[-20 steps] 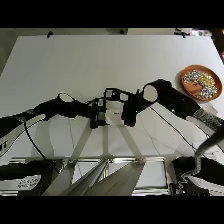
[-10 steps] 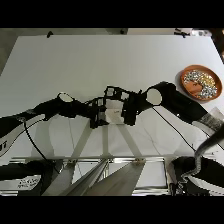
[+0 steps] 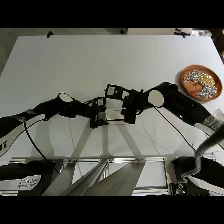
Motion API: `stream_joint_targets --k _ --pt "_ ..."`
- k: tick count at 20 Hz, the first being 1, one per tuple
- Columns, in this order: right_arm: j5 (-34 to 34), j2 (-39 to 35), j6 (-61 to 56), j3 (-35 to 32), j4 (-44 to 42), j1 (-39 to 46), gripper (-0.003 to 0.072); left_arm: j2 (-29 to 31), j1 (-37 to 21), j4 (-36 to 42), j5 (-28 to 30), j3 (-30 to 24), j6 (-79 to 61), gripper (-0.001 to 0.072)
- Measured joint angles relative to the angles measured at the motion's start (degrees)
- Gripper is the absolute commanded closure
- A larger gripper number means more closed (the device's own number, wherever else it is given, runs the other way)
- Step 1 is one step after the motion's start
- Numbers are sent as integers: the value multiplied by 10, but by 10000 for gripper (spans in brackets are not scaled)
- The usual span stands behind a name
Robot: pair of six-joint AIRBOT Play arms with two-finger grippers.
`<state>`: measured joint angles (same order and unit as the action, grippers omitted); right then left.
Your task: Fold the box and place the chain.
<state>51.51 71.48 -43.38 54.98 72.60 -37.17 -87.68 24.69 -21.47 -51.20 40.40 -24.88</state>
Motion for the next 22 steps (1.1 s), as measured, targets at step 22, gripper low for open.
stream_joint_targets --k 22 --pt "42 0 -3 -20 -53 -5 428 0 0 -4 -3 0 -4 435"
